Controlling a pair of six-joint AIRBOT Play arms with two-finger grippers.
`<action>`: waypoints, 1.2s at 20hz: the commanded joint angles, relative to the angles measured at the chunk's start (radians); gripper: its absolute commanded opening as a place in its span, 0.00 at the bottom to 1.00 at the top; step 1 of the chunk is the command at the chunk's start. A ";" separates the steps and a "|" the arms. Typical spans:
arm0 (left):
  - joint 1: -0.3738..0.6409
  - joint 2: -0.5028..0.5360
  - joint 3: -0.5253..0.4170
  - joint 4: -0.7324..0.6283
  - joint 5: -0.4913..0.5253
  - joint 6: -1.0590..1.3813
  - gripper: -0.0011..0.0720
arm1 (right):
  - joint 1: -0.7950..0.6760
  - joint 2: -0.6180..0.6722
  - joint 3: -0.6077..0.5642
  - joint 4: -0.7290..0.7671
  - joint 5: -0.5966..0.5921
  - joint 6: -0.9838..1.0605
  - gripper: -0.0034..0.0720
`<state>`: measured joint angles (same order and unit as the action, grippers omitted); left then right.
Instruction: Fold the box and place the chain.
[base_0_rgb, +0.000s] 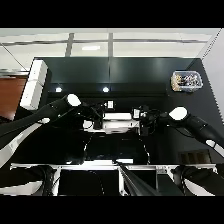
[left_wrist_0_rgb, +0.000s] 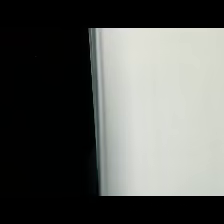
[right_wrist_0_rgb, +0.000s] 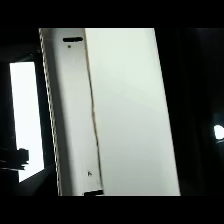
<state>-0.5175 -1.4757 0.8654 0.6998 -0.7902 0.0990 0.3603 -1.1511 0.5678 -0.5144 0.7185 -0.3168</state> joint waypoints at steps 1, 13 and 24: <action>0.000 0.000 0.000 -0.001 0.004 -0.001 0.05 | 0.001 -0.042 -0.001 0.063 0.050 -0.081 0.97; 0.000 -0.001 0.000 -0.001 0.003 -0.001 0.05 | -0.020 -0.107 -0.002 -0.026 0.029 -0.027 0.97; 0.000 -0.001 0.000 -0.001 0.003 -0.001 0.05 | -0.026 -0.133 -0.001 -0.037 0.025 -0.024 0.97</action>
<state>-0.5175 -1.4757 0.8654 0.6991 -0.7876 0.0975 0.3344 -1.2797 0.5667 -0.5510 0.7464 -0.3412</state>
